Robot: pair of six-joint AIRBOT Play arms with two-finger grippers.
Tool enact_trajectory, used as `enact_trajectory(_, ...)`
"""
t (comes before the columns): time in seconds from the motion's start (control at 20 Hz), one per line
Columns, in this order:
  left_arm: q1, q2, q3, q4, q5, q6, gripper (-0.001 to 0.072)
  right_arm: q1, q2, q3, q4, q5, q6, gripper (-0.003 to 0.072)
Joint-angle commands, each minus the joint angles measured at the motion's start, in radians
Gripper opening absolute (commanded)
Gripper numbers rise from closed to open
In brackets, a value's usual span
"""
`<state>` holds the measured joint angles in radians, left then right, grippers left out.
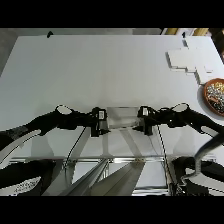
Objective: Fold the box and place the chain.
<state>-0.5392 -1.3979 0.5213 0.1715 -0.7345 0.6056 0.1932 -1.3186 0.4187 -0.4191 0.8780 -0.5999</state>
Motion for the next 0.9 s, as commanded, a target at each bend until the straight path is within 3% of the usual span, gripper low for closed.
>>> enact_trajectory(0.0,-0.011,-0.020,0.027,0.003,0.006,-0.050,0.0698,0.000,-0.001,0.000,0.000,0.000,0.000,0.0415)
enact_trajectory(0.3,-0.011,-0.028,0.039,0.020,0.011,-0.081,0.0688,0.000,-0.001,0.000,0.000,0.000,0.000,0.0415)
enact_trajectory(0.35,-0.011,-0.028,0.039,0.022,0.011,-0.080,0.0607,0.000,-0.001,0.000,0.000,0.000,0.000,0.0415)
enact_trajectory(0.5,-0.012,-0.028,0.039,0.030,0.005,-0.076,0.0131,0.000,-0.001,0.000,0.000,0.000,0.000,0.0415)
enact_trajectory(0.55,-0.016,-0.028,0.039,0.033,0.006,-0.076,0.0061,0.000,-0.001,0.000,0.000,0.000,0.000,0.0415)
enact_trajectory(0.85,-0.017,-0.028,0.039,0.043,0.005,-0.079,0.0069,0.000,-0.001,0.000,0.000,0.000,0.000,0.0415)
